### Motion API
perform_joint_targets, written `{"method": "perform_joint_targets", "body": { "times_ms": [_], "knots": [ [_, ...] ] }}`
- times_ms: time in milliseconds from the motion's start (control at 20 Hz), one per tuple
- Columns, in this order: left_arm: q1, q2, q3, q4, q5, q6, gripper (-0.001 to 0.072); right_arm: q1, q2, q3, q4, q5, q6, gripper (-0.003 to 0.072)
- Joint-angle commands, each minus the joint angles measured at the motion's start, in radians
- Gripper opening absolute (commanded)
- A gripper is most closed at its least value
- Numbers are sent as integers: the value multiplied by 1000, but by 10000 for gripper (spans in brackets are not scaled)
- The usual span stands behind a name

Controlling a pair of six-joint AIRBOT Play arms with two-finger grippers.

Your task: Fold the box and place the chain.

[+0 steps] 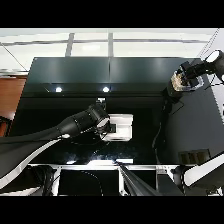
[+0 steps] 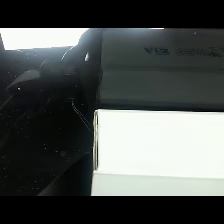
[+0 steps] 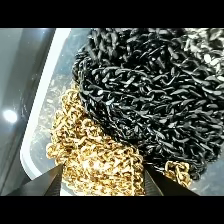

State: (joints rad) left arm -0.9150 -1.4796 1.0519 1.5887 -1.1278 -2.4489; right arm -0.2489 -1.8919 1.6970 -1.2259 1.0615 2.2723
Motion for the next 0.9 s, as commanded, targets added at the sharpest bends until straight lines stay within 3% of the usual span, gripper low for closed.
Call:
{"method": "perform_joint_targets", "body": {
  "times_ms": [0, 50, 150, 200, 300, 350, 550, 850],
  "knots": [
    [1, 0, 1, 0, 0, 0, 29, 2, -7, 0, -4, -10, 1, 549],
    [1, 0, 1, 0, 0, 0, 29, 2, -7, 0, -5, -8, -1, 549],
    [1, 0, 1, 0, 0, 0, 29, 2, -7, 0, -5, -7, -11, 426],
    [1, 0, 1, 0, 0, 0, 29, 2, -7, 0, -5, -6, -19, 348],
    [1, 0, 1, 0, -2, 0, 29, -1, -5, 0, 2, 4, -59, 87],
    [1, 0, 1, 0, -3, 0, 29, -2, -3, 0, 3, 16, -102, 13],
    [1, 0, 1, 0, -4, 0, 29, -13, 46, 0, 3, 63, -303, 11],
    [1, 0, 1, 0, -2, 0, 29, -37, 278, 0, 0, 76, -541, 9]
  ]
}}
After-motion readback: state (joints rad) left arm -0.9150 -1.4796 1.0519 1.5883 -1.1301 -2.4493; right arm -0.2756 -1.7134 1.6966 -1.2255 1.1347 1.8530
